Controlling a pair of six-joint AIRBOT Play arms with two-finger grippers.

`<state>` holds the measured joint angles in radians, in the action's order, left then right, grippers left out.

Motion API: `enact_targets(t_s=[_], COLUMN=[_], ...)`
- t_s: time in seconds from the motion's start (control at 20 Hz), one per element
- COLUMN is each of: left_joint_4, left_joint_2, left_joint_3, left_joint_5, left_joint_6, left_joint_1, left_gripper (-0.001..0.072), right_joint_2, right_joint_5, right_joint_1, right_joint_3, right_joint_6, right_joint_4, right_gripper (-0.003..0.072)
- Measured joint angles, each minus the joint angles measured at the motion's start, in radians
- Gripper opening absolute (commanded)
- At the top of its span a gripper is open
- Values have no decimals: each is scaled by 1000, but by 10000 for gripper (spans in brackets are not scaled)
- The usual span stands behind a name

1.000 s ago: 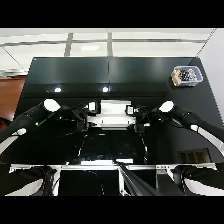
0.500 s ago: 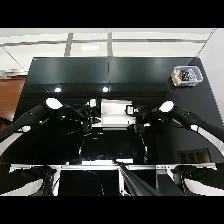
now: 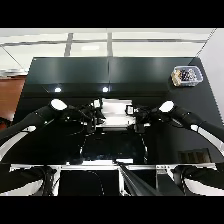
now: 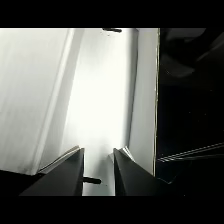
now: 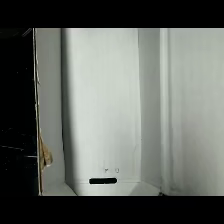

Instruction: Fold the box and place the chain.

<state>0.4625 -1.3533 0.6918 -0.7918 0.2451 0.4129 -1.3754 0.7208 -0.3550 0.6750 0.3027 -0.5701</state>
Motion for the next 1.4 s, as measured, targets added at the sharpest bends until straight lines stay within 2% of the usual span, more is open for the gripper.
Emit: enact_targets(t_s=[0.2, 0.25, 0.3, 0.4, 0.45, 0.5, 0.55, 0.6, 0.65, 0.7, 0.75, 0.8, 0.85, 0.95, 1.15, 1.25, 1.4], left_joint_4=[-4, -4, -4, -4, -3, -3, -2, 2, 1, 2, 5, 6, 9, 40, 196, 296, 430], left_joint_2=[-8, -9, -10, -11, -11, -11, -11, -11, -11, -11, -11, -11, -11, -10, 49, 112, 204], left_joint_3=[0, 0, 0, 1, 2, 5, 7, 11, 15, 19, 23, 27, 31, 46, 80, 87, 91], left_joint_5=[18, 19, 21, 21, 20, 19, 20, 23, 24, 21, 16, 20, 25, 15, -28, -36, -56], left_joint_6=[2, 2, -1, -9, -12, -13, -16, -20, -19, -20, -21, -24, -28, -66, -269, -404, -705], left_joint_1=[5, 5, 6, 6, 6, 6, 6, 6, 6, 6, 7, 6, 6, 5, -29, -80, -214], left_gripper=[219, 241, 323, 370, 451, 457, 232, 198, 370, 398, 281, 54, 31, 30, 30, 30, 31], right_joint_2=[0, 0, 0, 0, 0, 0, 0, 0, 0, 0, 0, 0, 0, 0, 0, 0, 0], right_joint_5=[0, 0, 0, 0, 0, -2, -2, -2, -2, -2, -2, -2, -2, -2, -1, -1, -1], right_joint_1=[0, 0, 0, 0, 0, 0, 0, 0, 0, 0, 0, 0, 0, 0, 0, 0, 0], right_joint_3=[0, 0, 0, 0, 0, 0, 0, 0, 0, 0, 0, 0, 0, 0, 0, 0, 0], right_joint_6=[0, 0, 0, 0, 0, 0, 1, 1, 0, 0, 0, 0, 1, 2, 2, 2, 2], right_joint_4=[0, 0, 0, 0, 0, 1, 0, 0, 1, 1, 1, 1, 0, 0, -1, -1, -1], right_gripper=[430, 430, 430, 430, 430, 430, 430, 430, 430, 430, 430, 430, 430, 430, 430, 430, 430])
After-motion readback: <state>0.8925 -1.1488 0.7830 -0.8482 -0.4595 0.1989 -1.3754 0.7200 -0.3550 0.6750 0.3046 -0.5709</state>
